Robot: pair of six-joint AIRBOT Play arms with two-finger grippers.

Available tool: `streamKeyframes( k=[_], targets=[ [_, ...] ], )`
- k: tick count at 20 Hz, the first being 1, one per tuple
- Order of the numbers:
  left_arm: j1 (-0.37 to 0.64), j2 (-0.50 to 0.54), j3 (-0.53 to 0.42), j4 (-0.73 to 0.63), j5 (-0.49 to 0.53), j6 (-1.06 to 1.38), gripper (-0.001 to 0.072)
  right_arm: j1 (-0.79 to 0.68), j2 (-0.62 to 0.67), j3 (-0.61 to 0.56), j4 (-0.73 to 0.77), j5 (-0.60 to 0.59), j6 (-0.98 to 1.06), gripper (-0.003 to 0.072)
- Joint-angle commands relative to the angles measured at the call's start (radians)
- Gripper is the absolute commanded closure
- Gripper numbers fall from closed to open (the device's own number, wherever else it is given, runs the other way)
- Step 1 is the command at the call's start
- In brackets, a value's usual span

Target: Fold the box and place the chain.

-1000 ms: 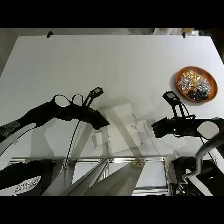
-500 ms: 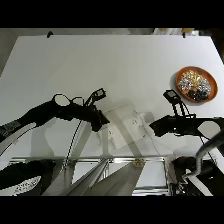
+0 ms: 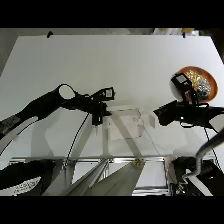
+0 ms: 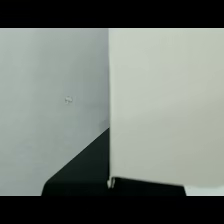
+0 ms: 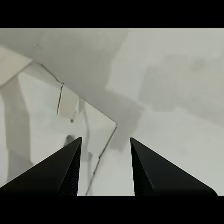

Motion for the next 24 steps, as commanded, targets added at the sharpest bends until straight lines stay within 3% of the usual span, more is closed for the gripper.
streamKeyframes(
  k=[1,5,18,19,21,24],
  targets=[
    [-0.011,-0.052,0.017,0.056,0.031,0.024,0.0708,0.001,0.000,0.016,-0.028,0.003,0.000,0.0343],
    [-0.015,-0.101,0.016,0.057,0.051,0.045,0.0707,0.001,0.000,0.016,-0.027,0.008,0.000,0.0344],
    [-0.019,-0.101,0.016,0.055,0.049,0.061,0.0698,0.001,0.000,0.016,-0.024,0.050,-0.034,0.0348],
    [-0.019,-0.101,0.016,0.055,0.047,0.061,0.0698,0.001,0.000,0.016,-0.019,0.065,-0.071,0.0396],
    [-0.019,-0.101,0.016,0.055,0.047,0.061,0.0698,0.001,0.000,0.010,0.002,0.097,-0.172,0.0603],
    [-0.019,-0.101,0.016,0.055,0.047,0.061,0.0698,0.002,-0.002,-0.031,0.179,0.139,-0.472,0.0666]
  ],
)
